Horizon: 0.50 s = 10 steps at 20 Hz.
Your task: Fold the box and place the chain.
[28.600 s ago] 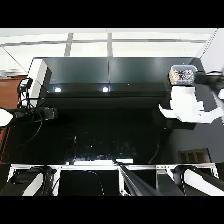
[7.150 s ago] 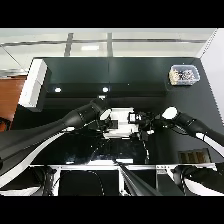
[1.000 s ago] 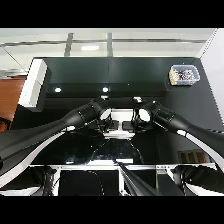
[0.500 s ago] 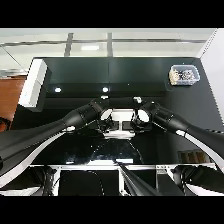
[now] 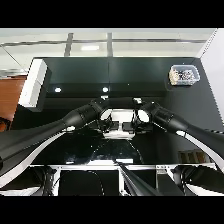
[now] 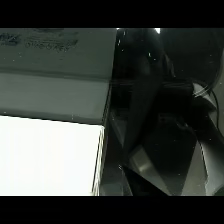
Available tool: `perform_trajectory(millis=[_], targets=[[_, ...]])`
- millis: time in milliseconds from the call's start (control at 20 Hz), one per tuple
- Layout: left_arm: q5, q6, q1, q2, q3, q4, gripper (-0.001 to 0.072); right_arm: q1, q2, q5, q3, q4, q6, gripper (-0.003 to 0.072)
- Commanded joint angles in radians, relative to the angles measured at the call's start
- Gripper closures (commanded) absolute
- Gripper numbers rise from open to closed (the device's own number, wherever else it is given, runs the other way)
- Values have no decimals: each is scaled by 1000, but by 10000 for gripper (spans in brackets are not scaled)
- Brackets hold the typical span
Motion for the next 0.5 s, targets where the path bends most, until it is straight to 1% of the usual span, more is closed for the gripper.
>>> perform_trajectory(millis=[0, 50, 150, 250, 350, 400, 450], targets=[[2, -2, 0, 0, 0, -2, 687, 1, 34, 13, 2, 3, -51, 400], [2, -2, 0, 0, 0, -2, 686, 1, 63, 37, 8, 6, -71, 401], [2, -2, 0, 0, 0, -2, 686, 0, 160, 89, 39, -7, -134, 401], [4, -2, 0, 0, 0, -1, 687, -14, 276, 86, 63, -68, -140, 401], [6, -2, 0, 0, 0, -1, 686, -53, 373, 76, 68, -182, -140, 401], [6, -2, 0, 0, 0, -1, 687, -76, 403, 77, 68, -295, -140, 402], [6, -2, 0, 0, 0, -1, 687, -95, 415, 84, 68, -441, -140, 402]])
